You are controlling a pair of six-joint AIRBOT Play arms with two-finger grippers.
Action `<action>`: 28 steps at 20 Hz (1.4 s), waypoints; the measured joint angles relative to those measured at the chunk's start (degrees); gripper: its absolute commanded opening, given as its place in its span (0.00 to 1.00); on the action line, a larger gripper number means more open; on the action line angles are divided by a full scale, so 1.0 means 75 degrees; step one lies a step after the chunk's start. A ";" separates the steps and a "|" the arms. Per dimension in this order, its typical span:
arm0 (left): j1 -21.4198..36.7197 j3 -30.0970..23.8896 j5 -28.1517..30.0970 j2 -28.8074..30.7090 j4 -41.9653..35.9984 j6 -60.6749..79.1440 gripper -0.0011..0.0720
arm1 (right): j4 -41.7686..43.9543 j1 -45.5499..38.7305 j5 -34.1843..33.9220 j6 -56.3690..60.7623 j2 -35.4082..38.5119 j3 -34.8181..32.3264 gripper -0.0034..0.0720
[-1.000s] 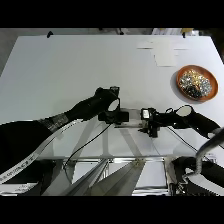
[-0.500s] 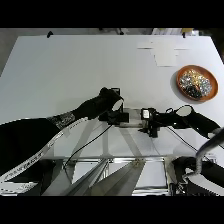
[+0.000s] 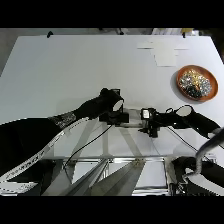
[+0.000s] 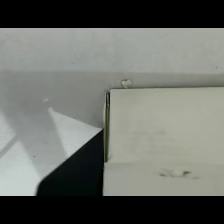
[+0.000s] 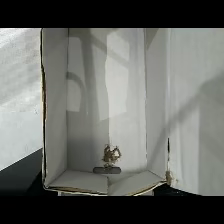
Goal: Fold the box and place the chain.
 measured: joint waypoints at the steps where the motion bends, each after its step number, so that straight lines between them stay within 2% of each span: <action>1: 0.0000 0.0000 0.0006 0.0000 -0.0015 -0.0038 0.02 | 0.0000 0.0000 0.0006 0.0003 0.0000 0.0000 0.57; 3: 0.0000 0.0000 0.0003 0.0000 -0.0012 -0.0029 0.02 | 0.0000 0.0000 0.0006 0.0006 0.0000 0.0000 0.57; 6: 0.0000 0.0000 0.0000 0.0000 0.0006 0.0003 0.13 | 0.0000 0.0000 0.0006 0.0000 0.0000 0.0000 0.57; 9: 0.0020 -0.0009 -0.0012 0.0087 0.0015 0.0111 0.14 | -0.0003 0.0000 0.0003 -0.0003 0.0000 0.0000 0.57; 10: 0.0050 -0.0006 -0.0041 0.0181 -0.0003 0.0239 0.17 | -0.0003 0.0000 0.0003 -0.0003 0.0000 0.0000 0.57; 12: 0.0143 -0.0003 -0.0079 0.0382 -0.0096 0.0615 0.60 | 0.0000 0.0000 0.0003 -0.0003 0.0000 0.0000 0.57; 13: 0.0192 0.0000 -0.0108 0.0498 -0.0198 0.0828 0.72 | -0.0003 0.0000 0.0003 -0.0003 0.0000 0.0000 0.57; 21: 0.0382 -0.0003 -0.0612 0.1396 -0.0595 0.2600 0.74 | -0.0003 0.0000 0.0003 0.0000 0.0000 0.0000 0.57; 26: 0.0702 -0.0358 -0.1454 0.2337 -0.0691 0.4785 0.75 | -0.0003 0.0000 0.0003 0.0000 0.0000 0.0000 0.57; 27: 0.0851 -0.0533 -0.1545 0.2582 -0.0723 0.5243 0.78 | -0.0003 0.0000 0.0006 0.0000 0.0000 0.0000 0.57; 28: 0.1049 -0.0764 -0.1559 0.2871 -0.0749 0.5724 0.92 | -0.0003 0.0000 0.0003 0.0000 0.0000 0.0000 0.57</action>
